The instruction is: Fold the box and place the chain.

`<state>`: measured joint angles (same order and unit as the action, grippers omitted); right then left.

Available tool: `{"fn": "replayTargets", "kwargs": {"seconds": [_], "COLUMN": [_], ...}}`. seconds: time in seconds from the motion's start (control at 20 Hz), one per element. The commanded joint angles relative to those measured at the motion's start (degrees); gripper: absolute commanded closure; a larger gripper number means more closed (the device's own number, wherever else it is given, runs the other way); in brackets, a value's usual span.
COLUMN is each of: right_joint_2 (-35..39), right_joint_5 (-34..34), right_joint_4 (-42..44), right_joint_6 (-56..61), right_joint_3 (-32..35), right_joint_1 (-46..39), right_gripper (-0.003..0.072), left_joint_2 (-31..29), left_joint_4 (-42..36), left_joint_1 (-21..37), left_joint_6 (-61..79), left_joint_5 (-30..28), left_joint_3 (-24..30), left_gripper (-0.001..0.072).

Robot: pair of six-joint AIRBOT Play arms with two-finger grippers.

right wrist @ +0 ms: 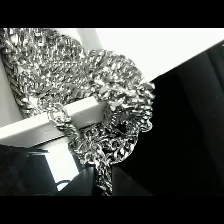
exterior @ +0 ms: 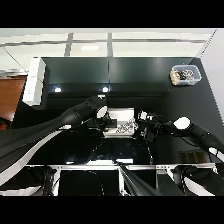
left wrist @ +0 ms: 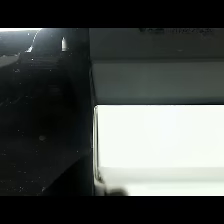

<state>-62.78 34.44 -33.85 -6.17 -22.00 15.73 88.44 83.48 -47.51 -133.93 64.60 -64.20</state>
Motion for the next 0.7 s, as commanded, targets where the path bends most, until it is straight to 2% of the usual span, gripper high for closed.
{"fn": "replayTargets", "kwargs": {"seconds": [0.0, 0.15, 0.3, 0.5, 0.65], "right_joint_2": [-0.1, 0.5, 4.2, 12.4, 19.0], "right_joint_5": [0.2, 0.0, 1.0, 7.0, 11.1], "right_joint_4": [0.0, -0.5, -2.4, -10.0, -10.2], "right_joint_6": [0.9, 9.4, 20.2, 34.2, 40.9], "right_joint_3": [0.0, -0.3, -1.4, -4.6, -6.9], "right_joint_1": [0.0, 0.0, 0.0, 0.0, 0.0], "right_gripper": [0.0668, 0.0668, 0.0663, 0.0663, 0.0663], "left_joint_2": [0.0, 0.0, 0.0, 0.0, 0.0], "left_joint_4": [0.0, 0.0, 0.0, 0.0, 0.0], "left_joint_1": [0.0, 0.0, 0.0, 0.0, 0.0], "left_joint_6": [0.0, 0.0, 0.0, 0.0, 0.0], "left_joint_5": [0.0, 0.0, 0.0, 0.0, 0.0], "left_joint_3": [0.0, 0.0, 0.0, 0.0, 0.0], "left_gripper": [0.0679, 0.0678, 0.0678, 0.0679, 0.0679]}}
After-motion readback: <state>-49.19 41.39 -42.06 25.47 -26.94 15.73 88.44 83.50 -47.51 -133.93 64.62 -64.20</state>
